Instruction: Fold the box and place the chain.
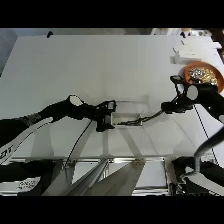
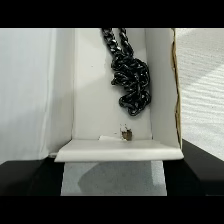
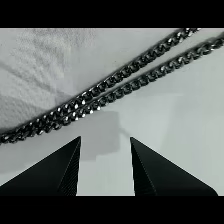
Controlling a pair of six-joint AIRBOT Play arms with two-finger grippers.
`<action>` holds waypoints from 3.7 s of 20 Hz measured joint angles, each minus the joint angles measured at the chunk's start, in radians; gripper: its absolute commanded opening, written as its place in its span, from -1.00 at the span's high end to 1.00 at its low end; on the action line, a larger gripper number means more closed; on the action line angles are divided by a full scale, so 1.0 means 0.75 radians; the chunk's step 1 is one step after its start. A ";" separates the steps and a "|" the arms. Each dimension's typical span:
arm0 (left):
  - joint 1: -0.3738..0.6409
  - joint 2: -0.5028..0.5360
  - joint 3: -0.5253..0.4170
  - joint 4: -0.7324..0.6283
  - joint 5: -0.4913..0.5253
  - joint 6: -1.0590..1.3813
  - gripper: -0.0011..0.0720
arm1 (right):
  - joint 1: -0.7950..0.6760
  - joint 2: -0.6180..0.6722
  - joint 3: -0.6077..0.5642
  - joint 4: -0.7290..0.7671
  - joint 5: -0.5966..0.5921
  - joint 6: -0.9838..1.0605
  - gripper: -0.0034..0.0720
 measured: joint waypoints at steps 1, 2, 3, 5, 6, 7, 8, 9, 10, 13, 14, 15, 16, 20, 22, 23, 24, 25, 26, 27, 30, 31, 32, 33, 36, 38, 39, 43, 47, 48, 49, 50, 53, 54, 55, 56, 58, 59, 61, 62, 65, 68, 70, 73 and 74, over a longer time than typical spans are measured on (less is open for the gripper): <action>0.000 0.000 0.000 0.000 0.000 0.000 0.23 | 0.007 -0.021 -0.002 0.004 -0.013 0.004 0.02; 0.000 0.000 0.000 0.000 0.000 0.000 0.23 | 0.016 -0.044 -0.004 0.008 -0.024 0.005 0.02; 0.000 0.000 0.000 0.000 0.000 0.000 0.23 | 0.025 -0.064 -0.005 0.011 -0.036 0.005 0.02; 0.000 0.000 0.000 0.000 0.000 0.000 0.23 | 0.044 -0.099 -0.006 0.017 -0.050 0.015 0.02; 0.000 0.000 0.000 0.000 0.000 0.000 0.23 | 0.052 -0.110 -0.007 0.020 -0.057 0.020 0.02; -0.001 0.000 0.000 0.000 0.000 0.000 0.23 | 0.058 -0.117 -0.006 0.020 -0.063 0.024 0.03; 0.000 0.000 0.000 0.000 0.000 0.000 0.23 | 0.062 -0.122 -0.006 0.021 -0.063 0.029 0.10; 0.000 0.000 0.000 0.000 0.000 0.000 0.23 | 0.065 -0.126 -0.006 0.020 -0.065 0.030 0.17; 0.000 0.000 0.000 0.000 0.000 0.000 0.23 | 0.068 -0.129 -0.006 0.022 -0.065 0.033 0.19; 0.000 0.000 0.000 0.000 0.000 0.000 0.23 | 0.071 -0.135 -0.007 0.027 -0.069 0.036 0.53; 0.000 0.000 0.000 0.000 0.000 0.000 0.23 | 0.072 -0.136 -0.007 0.033 -0.073 0.038 0.67; 0.000 0.000 0.000 0.000 0.000 0.000 0.23 | 0.072 -0.137 -0.007 0.037 -0.075 0.039 0.78; 0.000 0.000 0.000 0.000 0.000 0.000 0.23 | 0.072 -0.138 -0.007 0.038 -0.077 0.039 0.82; 0.000 0.000 0.000 0.000 0.000 0.000 0.23 | 0.073 -0.136 -0.007 0.032 -0.086 0.023 0.87; 0.000 0.000 0.000 0.000 0.000 0.000 0.23 | 0.080 -0.118 -0.009 0.019 -0.089 -0.018 0.87; 0.000 0.000 0.000 0.000 0.000 0.000 0.23 | 0.087 -0.100 -0.010 -0.011 -0.082 -0.041 0.87; 0.000 0.000 0.000 0.000 0.000 0.000 0.23 | 0.094 -0.064 -0.009 -0.033 -0.040 -0.063 0.87; 0.000 0.000 0.000 0.000 0.000 0.000 0.23 | 0.109 -0.024 -0.009 -0.025 0.006 -0.086 0.87; 0.000 0.000 0.000 0.000 0.000 0.000 0.23 | 0.125 0.024 -0.009 -0.011 0.042 -0.101 0.87; 0.000 0.000 0.000 0.000 0.000 0.000 0.23 | 0.144 0.080 -0.009 -0.014 0.064 -0.114 0.87; 0.000 0.000 0.000 0.000 0.000 0.000 0.23 | 0.220 0.264 -0.009 0.034 0.129 -0.147 0.86; -0.001 0.000 0.000 0.000 0.000 0.000 0.23 | 0.252 0.330 -0.008 0.062 0.140 -0.159 0.86; -0.001 0.000 0.000 0.000 0.000 0.000 0.23 | 0.287 0.390 -0.009 0.096 0.145 -0.165 0.87; -0.001 0.000 0.000 0.000 -0.001 0.000 0.23 | 0.318 0.437 -0.008 0.128 0.145 -0.169 0.87; -0.001 0.000 0.000 0.000 0.000 0.000 0.23 | 0.431 0.553 -0.009 0.244 0.125 -0.181 0.87; -0.001 0.000 0.000 0.000 0.000 0.000 0.23 | 0.507 0.593 -0.009 0.330 0.090 -0.183 0.87; -0.001 0.000 0.000 0.000 -0.001 0.000 0.23 | 0.542 0.603 -0.009 0.370 0.068 -0.186 0.87; -0.001 0.000 0.000 0.000 -0.001 0.000 0.23 | 0.691 0.626 -0.009 0.498 -0.072 -0.187 0.86; -0.001 0.000 0.000 0.000 -0.001 0.000 0.23 | 0.813 0.621 -0.009 0.558 -0.269 -0.186 0.86; -0.001 0.000 0.000 0.000 0.000 0.000 0.23 | 0.838 0.613 -0.009 0.565 -0.318 -0.185 0.86; -0.001 0.000 0.000 0.000 0.000 0.000 0.23 | 0.857 0.600 -0.009 0.572 -0.365 -0.183 0.86; -0.001 0.000 0.000 0.000 0.000 0.000 0.23 | 0.872 0.582 -0.009 0.577 -0.404 -0.182 0.86; -0.001 0.000 0.000 0.000 0.000 0.000 0.23 | 0.895 0.500 -0.009 0.594 -0.479 -0.182 0.86; -0.001 0.000 0.000 0.000 0.000 0.000 0.23 | 0.899 0.466 -0.009 0.597 -0.491 -0.182 0.86; -0.001 0.000 0.000 0.000 -0.001 0.000 0.23 | 0.902 0.426 -0.009 0.598 -0.505 -0.180 0.86; -0.001 0.000 0.000 0.000 0.000 0.000 0.23 | 0.904 0.384 -0.009 0.599 -0.513 -0.170 0.86; -0.001 0.000 0.000 0.000 -0.001 0.000 0.23 | 0.906 0.300 -0.009 0.600 -0.526 -0.147 0.86; -0.001 0.000 0.000 0.000 0.000 0.000 0.23 | 0.907 0.259 -0.009 0.594 -0.528 -0.130 0.85; -0.001 0.000 0.000 0.000 0.000 0.000 0.23 | 0.908 0.185 -0.009 0.550 -0.534 -0.071 0.65; -0.001 0.000 0.000 0.000 -0.001 0.000 0.23 | 0.908 0.156 -0.009 0.512 -0.534 -0.020 0.59; -0.001 0.000 0.000 0.000 0.000 0.000 0.23 | 0.908 0.114 -0.008 0.407 -0.525 0.108 0.58; -0.001 0.000 0.000 0.000 0.000 0.000 0.23 | 0.908 0.126 -0.006 0.357 -0.490 0.167 0.58; -0.001 0.000 0.000 0.000 -0.001 0.000 0.23 | 0.902 0.177 0.002 0.323 -0.461 0.186 0.59; -0.001 0.000 0.000 0.000 0.000 0.000 0.23 | 0.824 0.294 0.023 0.264 -0.381 0.203 0.59; -0.001 0.000 0.000 0.000 0.000 0.000 0.23 | 0.781 0.335 0.029 0.247 -0.338 0.204 0.59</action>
